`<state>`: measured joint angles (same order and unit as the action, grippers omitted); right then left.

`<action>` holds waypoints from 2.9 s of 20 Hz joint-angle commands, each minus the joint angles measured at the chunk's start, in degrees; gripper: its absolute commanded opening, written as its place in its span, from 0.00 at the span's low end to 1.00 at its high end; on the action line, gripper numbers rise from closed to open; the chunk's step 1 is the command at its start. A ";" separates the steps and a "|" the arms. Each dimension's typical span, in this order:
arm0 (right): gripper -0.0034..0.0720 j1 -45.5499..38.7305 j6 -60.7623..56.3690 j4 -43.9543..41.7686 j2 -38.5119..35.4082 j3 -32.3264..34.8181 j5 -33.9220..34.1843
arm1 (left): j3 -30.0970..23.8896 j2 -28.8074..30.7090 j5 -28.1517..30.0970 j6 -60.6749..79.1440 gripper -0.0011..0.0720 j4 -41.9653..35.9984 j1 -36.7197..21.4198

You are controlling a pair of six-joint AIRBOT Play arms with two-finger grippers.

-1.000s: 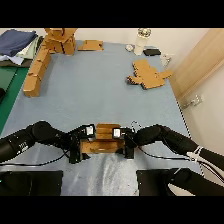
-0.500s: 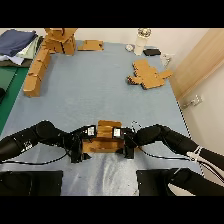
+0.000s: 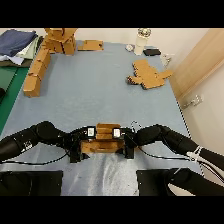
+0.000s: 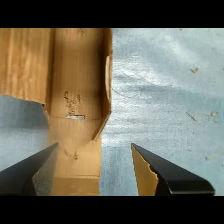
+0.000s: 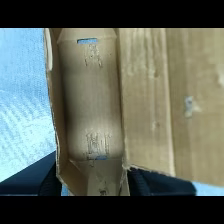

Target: Fold the box.

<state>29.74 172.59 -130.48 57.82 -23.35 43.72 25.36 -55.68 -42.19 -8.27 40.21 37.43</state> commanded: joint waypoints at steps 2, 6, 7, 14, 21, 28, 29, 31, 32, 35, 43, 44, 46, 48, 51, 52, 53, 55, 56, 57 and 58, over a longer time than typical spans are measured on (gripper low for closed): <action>0.64 -0.02 -0.04 0.02 0.02 -0.02 0.00 | 0.00 -0.04 2.38 -1.86 0.96 0.70 0.00; 0.64 -0.02 -0.04 0.04 0.02 -0.02 0.00 | 0.07 -0.04 2.64 -1.53 0.96 -1.64 0.52; 0.64 -0.02 -0.04 0.15 0.02 -0.02 0.00 | 0.07 -0.07 2.86 -1.53 0.96 -1.64 0.85; 0.64 -0.02 -0.04 0.22 0.02 -0.02 0.00 | 0.07 -0.11 4.37 5.97 0.63 -6.58 0.83; 0.64 -0.02 -0.04 0.22 0.02 -0.02 0.00 | 0.07 -2.16 5.14 10.84 0.24 -8.13 0.85; 0.64 -0.02 -0.04 0.68 0.02 -0.02 0.00 | 0.07 -3.87 7.91 18.38 0.03 -14.40 2.05; 0.64 -0.02 -0.04 0.70 0.02 -0.02 0.00 | 0.04 -3.98 8.26 18.36 0.03 -14.80 2.49; 0.64 -0.02 -0.04 0.79 0.02 -0.02 0.00 | 0.04 -4.13 8.72 18.36 0.03 -15.15 3.02; 0.64 -0.02 -0.04 0.79 0.02 -0.02 0.00 | 0.04 -4.37 8.74 18.38 0.03 -15.63 3.23; 0.64 -0.02 -0.04 0.81 0.02 -0.02 0.00 | 0.04 -5.05 8.66 18.38 0.03 -16.85 3.32; 0.64 -0.02 -0.04 0.81 0.02 -0.02 0.00 | 0.04 -5.35 8.63 18.34 0.95 -17.31 3.32; 0.64 -0.02 -0.04 0.81 0.02 -0.02 0.00 | 0.04 -5.35 8.61 18.34 0.95 -17.29 3.32; 0.64 -0.02 -0.04 0.81 0.02 -0.02 0.00 | 0.04 -5.35 8.26 18.34 0.95 -17.29 3.32; 0.64 -0.02 -0.04 0.81 0.02 -0.02 0.00 | 0.04 -5.38 7.63 18.34 0.95 -17.29 3.32; 0.64 -0.02 -0.04 0.81 0.02 -0.02 0.00 | 0.04 -5.40 7.78 18.29 0.95 -17.20 3.30; 0.64 -0.02 -0.04 0.81 0.02 -0.02 0.00 | 0.04 -5.40 7.80 17.77 0.88 -17.18 3.30; 0.64 -0.02 -0.04 0.81 0.02 -0.02 0.00 | 0.07 -5.38 8.41 16.96 0.48 -16.90 3.28; 0.64 -0.02 -0.04 0.81 0.02 -0.02 0.00 | 0.17 -4.96 11.45 13.38 0.07 -13.88 3.28; 0.64 -0.02 -0.04 0.81 0.02 -0.02 0.00 | 0.33 -4.37 12.79 10.05 0.07 -11.23 3.23; 0.64 -0.02 -0.04 0.81 0.02 -0.02 0.00 | 0.46 -3.19 13.27 6.60 0.07 -7.34 3.19; 0.64 -0.02 -0.04 0.81 0.02 -0.02 0.00 | 0.55 -1.66 12.81 3.43 0.07 -2.97 3.19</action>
<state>29.74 172.53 -129.64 57.80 -23.38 43.77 25.67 -59.44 -31.33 3.18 28.56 40.73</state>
